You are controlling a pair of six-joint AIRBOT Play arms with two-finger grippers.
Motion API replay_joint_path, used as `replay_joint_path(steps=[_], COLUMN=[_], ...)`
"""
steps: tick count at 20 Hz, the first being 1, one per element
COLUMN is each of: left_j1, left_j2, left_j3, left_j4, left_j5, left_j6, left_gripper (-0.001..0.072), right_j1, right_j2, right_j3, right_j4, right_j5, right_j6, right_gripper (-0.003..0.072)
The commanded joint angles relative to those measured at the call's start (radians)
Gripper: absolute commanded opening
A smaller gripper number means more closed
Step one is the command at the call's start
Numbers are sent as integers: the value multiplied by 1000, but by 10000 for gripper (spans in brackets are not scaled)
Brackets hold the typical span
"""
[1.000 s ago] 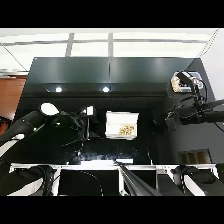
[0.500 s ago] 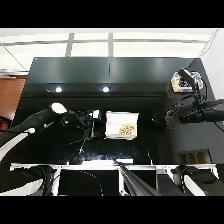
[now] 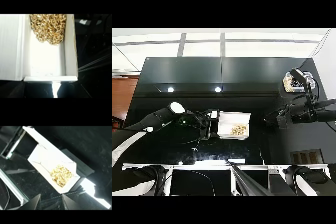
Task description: Fold the box and place the chain.
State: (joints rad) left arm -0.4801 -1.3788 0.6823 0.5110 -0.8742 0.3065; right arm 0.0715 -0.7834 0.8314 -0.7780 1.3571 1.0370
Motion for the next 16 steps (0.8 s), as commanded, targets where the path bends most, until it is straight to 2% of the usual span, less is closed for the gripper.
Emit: replay_joint_path(steps=[1, 2, 3, 4, 5, 6, 8, 11, 13, 16], left_j1=[-6, -6, -6, -6, -7, -7, -7, -6, -6, -6], left_j2=[-5, -5, -5, -5, -5, -5, -5, -5, -5, -5], left_j3=[6, 6, 6, 6, 6, 6, 6, 6, 6, 6], left_j4=[-1, -1, -1, -1, -1, -1, -1, -4, -3, -4], left_j5=[2, 3, 3, 3, 3, 3, 3, 5, 6, 6], left_j6=[-6, -8, -8, -8, -8, -8, -8, -8, -8, -9], left_gripper=[696, 646, 484, 384, 404, 408, 408, 408, 407, 407], right_j1=[1, 1, 1, 1, 1, 1, 2, 15, 66, 172], right_j2=[0, 0, 0, 0, 0, 0, -13, -104, -199, -336], right_j3=[0, 0, 0, 0, -2, -5, -12, -9, 1, 3], right_j4=[-2, -6, -20, -39, -60, -90, -137, -83, -33, -39], right_j5=[1, 0, -2, 0, -8, -32, -122, -304, -378, -495], right_j6=[-1, -1, -1, 1, 9, 53, 100, 88, 1, -129], right_gripper=[324, 324, 324, 324, 431, 717, 720, 720, 720, 720])
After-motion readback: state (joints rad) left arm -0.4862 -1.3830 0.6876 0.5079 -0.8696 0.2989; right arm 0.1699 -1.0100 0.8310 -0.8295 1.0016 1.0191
